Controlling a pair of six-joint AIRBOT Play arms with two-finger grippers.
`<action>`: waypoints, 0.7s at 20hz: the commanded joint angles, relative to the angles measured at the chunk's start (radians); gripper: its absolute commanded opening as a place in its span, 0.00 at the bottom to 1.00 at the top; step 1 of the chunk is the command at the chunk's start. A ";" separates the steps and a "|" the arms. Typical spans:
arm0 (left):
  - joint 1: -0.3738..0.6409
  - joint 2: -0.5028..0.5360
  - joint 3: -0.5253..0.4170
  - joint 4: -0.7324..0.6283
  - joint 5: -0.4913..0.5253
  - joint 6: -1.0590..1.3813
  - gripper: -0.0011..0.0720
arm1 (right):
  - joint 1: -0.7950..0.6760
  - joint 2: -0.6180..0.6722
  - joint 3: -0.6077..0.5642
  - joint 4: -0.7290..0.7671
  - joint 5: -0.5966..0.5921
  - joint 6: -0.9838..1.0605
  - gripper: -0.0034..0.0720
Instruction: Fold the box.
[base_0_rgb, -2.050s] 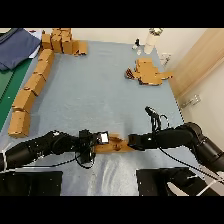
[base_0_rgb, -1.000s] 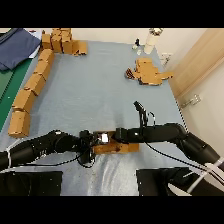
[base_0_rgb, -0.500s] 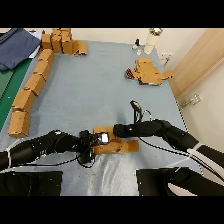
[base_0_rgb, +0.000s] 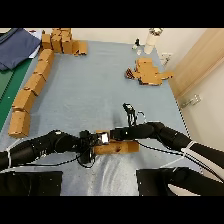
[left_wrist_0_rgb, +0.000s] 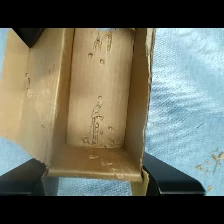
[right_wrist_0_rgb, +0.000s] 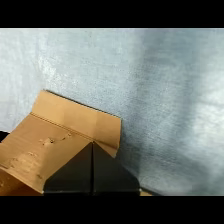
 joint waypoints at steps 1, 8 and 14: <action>0.000 -0.001 -0.001 0.000 0.001 0.000 0.58 | 0.000 0.058 0.012 -0.105 -0.001 -0.006 0.05; 0.000 -0.001 -0.001 0.000 0.001 0.000 0.58 | 0.000 0.353 0.066 -0.499 -0.311 0.200 0.05; 0.000 -0.001 -0.001 0.000 0.001 0.000 0.58 | 0.030 0.478 0.051 -0.343 -0.711 -0.183 0.05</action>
